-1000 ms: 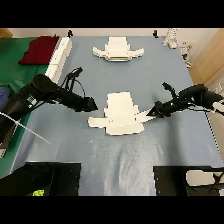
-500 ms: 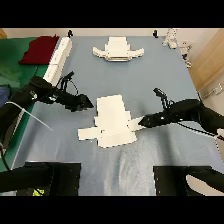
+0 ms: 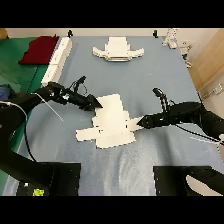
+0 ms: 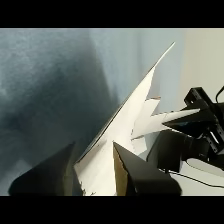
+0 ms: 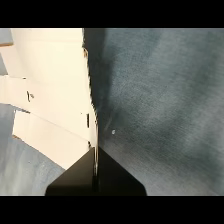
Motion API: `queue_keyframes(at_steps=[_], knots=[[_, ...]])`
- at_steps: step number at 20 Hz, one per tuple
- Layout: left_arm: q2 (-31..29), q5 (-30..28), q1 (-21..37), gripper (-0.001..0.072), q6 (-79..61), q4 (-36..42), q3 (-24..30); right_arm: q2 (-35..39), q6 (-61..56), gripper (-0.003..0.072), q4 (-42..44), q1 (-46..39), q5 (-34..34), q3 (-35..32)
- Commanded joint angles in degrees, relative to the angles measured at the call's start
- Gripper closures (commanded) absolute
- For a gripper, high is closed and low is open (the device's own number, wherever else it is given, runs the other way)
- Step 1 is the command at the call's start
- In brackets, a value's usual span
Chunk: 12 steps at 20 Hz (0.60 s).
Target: Fold the box.
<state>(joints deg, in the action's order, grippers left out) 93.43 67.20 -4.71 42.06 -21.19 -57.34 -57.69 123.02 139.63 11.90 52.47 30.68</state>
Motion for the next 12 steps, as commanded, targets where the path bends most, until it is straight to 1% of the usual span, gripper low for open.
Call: queue_keyframes(at_steps=[1,3,5,6,7,12], knots=[[5.0,8.5,-0.8,0.0369,-3.5,0.1,-5.0,0.1,0.0,0.0685,-0.5,0.1,-0.2,0.0],[6.0,12.6,-1.0,0.037,-4.0,-1.0,-6.4,0.1,0.0,0.0685,-0.6,0.1,-0.2,0.0],[6.7,15.4,-1.4,0.0373,-3.9,-3.5,-7.1,0.1,0.0,0.0685,-0.6,0.1,-0.2,0.0],[6.7,16.1,-1.5,0.0534,-4.0,-4.5,-7.1,0.1,0.0,0.0686,-0.6,0.1,-0.2,0.0],[6.7,16.7,-1.5,0.0668,-4.5,-5.3,-7.1,0.1,0.0,0.0685,-0.6,0.1,-0.2,0.0],[6.7,16.9,-1.8,0.0668,-5.4,-5.4,-7.7,0.1,0.0,0.0685,-0.6,0.1,-0.2,0.0]])
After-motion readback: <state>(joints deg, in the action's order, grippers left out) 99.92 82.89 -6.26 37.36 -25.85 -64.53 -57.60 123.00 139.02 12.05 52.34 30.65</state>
